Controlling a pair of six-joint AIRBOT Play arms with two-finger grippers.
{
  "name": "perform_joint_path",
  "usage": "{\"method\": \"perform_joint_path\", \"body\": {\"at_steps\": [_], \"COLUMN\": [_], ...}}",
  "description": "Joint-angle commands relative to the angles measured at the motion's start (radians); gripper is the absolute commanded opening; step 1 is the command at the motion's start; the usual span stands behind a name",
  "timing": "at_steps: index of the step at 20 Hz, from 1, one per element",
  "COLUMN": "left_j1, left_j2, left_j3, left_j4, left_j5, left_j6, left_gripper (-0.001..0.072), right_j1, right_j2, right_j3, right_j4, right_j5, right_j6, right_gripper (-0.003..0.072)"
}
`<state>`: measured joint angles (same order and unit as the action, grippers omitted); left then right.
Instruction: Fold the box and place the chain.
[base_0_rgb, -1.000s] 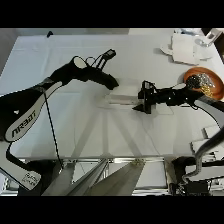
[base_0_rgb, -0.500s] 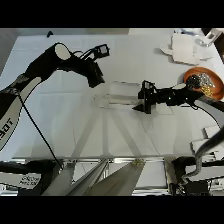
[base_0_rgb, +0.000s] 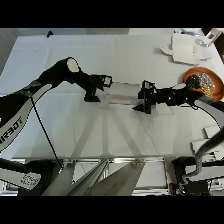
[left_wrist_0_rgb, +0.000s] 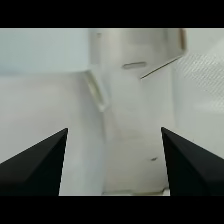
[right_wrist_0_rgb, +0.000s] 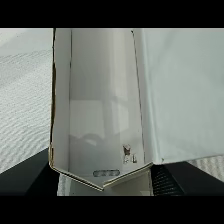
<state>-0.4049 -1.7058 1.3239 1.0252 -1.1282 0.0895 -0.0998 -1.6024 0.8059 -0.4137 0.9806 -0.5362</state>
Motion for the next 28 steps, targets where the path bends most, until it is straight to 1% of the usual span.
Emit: {"method": "perform_joint_path", "body": {"at_steps": [1, 2, 3, 4, 7, 8, 9, 12, 14, 15, 16, 17, 19, 21, 22, 23, 24, 25, 26, 28], "left_j1": [-0.008, -0.009, -0.009, -0.009, -0.009, -0.009, -0.01, -0.015, -0.014, -0.013, -0.01, -0.006, -0.003, 0.0, -0.001, -0.002, -0.002, -0.002, -0.002, -0.003], "left_j2": [-0.012, -0.011, -0.011, -0.011, -0.011, -0.011, -0.011, -0.011, -0.011, -0.011, -0.011, -0.011, -0.011, -0.011, -0.012, -0.013, -0.015, -0.02, -0.029, -0.048], "left_j3": [-0.011, -0.011, -0.011, -0.011, -0.011, -0.011, -0.011, -0.011, -0.011, -0.011, -0.011, -0.011, -0.011, -0.011, -0.011, -0.011, -0.011, -0.011, -0.011, -0.011], "left_j4": [-0.075, -0.083, -0.082, -0.082, -0.084, -0.091, -0.098, -0.108, -0.108, -0.105, -0.089, -0.063, -0.013, -0.016, -0.022, -0.029, -0.043, -0.059, -0.075, -0.098], "left_j5": [-0.021, -0.035, -0.067, -0.1, -0.141, -0.141, -0.139, -0.11, -0.108, -0.116, -0.126, -0.126, -0.123, -0.11, -0.087, -0.063, -0.037, -0.02, -0.011, -0.015], "left_j6": [0.088, 0.088, 0.089, 0.091, 0.091, 0.091, 0.091, 0.091, 0.088, 0.082, 0.071, 0.054, 0.016, 0.015, 0.015, 0.015, 0.015, 0.014, 0.014, 0.014], "left_gripper": [0.0629, 0.0605, 0.0499, 0.0422, 0.0406, 0.0357, 0.0335, 0.0335, 0.0333, 0.0317, 0.0245, 0.0196, 0.0198, 0.0199, 0.0217, 0.0217, 0.0235, 0.0301, 0.0327, 0.0326], "right_j1": [0.0, 0.0, 0.0, 0.0, 0.0, 0.0, 0.0, 0.0, 0.0, 0.0, 0.0, 0.0, 0.0, 0.0, 0.0, 0.0, 0.0, 0.0, 0.0, 0.0], "right_j2": [0.0, 0.0, 0.0, 0.0, 0.0, 0.0, 0.0, 0.0, 0.0, 0.0, 0.0, 0.0, 0.0, 0.0, 0.0, 0.0, 0.0, 0.0, 0.0, 0.0], "right_j3": [0.0, 0.001, 0.001, 0.0, 0.0, 0.001, 0.001, 0.001, 0.0, 0.001, 0.001, 0.0, 0.001, 0.0, 0.001, 0.0, 0.0, 0.0, 0.0, 0.0], "right_j4": [0.0, 0.0, 0.0, 0.0, 0.0, 0.0, 0.0, 0.0, 0.0, 0.0, 0.0, 0.0, 0.0, 0.0, 0.0, 0.0, 0.0, 0.0, 0.0, 0.0], "right_j5": [0.0, 0.0, 0.0, 0.0, 0.0, 0.0, 0.0, 0.0, 0.0, 0.0, 0.0, 0.0, 0.0, 0.0, 0.0, 0.0, 0.0, 0.0, 0.0, 0.0], "right_j6": [0.0, 0.0, 0.0, 0.0, 0.0, 0.0, 0.0, 0.0, 0.0, 0.0, 0.0, 0.0, 0.0, 0.0, 0.0, 0.0, 0.0, 0.0, 0.0, 0.0], "right_gripper": [0.0516, 0.0516, 0.0516, 0.0516, 0.0516, 0.0516, 0.0516, 0.0516, 0.0516, 0.0516, 0.0516, 0.0516, 0.0516, 0.0516, 0.0516, 0.0516, 0.0516, 0.0516, 0.0516, 0.0516]}}
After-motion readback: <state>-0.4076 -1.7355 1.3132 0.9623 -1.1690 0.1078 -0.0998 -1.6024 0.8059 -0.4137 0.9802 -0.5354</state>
